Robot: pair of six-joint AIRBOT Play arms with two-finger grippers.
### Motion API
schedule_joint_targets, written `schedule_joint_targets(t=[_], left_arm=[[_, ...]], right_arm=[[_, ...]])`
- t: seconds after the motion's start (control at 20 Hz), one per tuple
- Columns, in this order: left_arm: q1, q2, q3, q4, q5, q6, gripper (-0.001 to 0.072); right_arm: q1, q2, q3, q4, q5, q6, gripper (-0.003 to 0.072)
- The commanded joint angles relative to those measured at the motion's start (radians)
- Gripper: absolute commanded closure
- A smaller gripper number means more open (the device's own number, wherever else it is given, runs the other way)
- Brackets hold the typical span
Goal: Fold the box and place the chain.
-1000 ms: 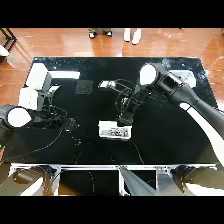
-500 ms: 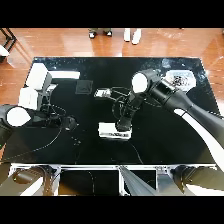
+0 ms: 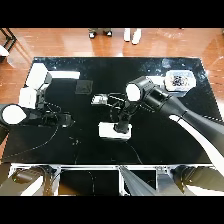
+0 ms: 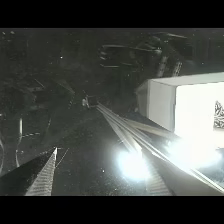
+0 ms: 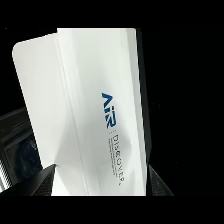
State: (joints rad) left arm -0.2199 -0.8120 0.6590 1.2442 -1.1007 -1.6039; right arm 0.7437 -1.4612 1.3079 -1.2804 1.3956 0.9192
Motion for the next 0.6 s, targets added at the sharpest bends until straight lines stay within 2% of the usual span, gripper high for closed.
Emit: schedule_joint_targets(t=[0.0,0.05,0.15,0.2,0.25,0.4,0.45,0.55], left_arm=[[0.005,-0.001,-0.001,0.000,0.000,0.000,0.0074],[0.005,-0.001,-0.001,0.000,0.000,-0.001,0.0074],[0.005,-0.001,-0.001,0.000,0.000,0.000,0.0074],[0.005,-0.001,-0.001,0.000,0.001,0.000,0.0074],[0.005,-0.001,-0.001,0.000,0.001,-0.001,0.0074],[0.005,-0.001,-0.001,0.001,0.001,0.000,0.0074],[0.005,-0.001,-0.001,0.001,0.001,0.000,0.0074],[0.005,-0.001,-0.001,0.001,0.001,0.000,0.0074]], right_arm=[[0.005,0.000,-0.002,-0.010,-0.009,0.001,0.0143],[0.006,0.000,-0.002,-0.010,-0.009,0.001,0.0153],[0.005,0.000,-0.002,-0.010,-0.008,0.001,0.0274],[0.006,0.000,-0.002,-0.010,-0.008,0.001,0.0286],[0.006,0.000,-0.002,-0.010,-0.008,0.001,0.0362],[0.008,0.000,-0.002,-0.011,-0.008,-0.001,0.0386],[0.011,0.000,-0.002,-0.011,-0.008,-0.008,0.0465],[0.018,0.000,-0.002,-0.011,-0.010,-0.011,0.0469]])
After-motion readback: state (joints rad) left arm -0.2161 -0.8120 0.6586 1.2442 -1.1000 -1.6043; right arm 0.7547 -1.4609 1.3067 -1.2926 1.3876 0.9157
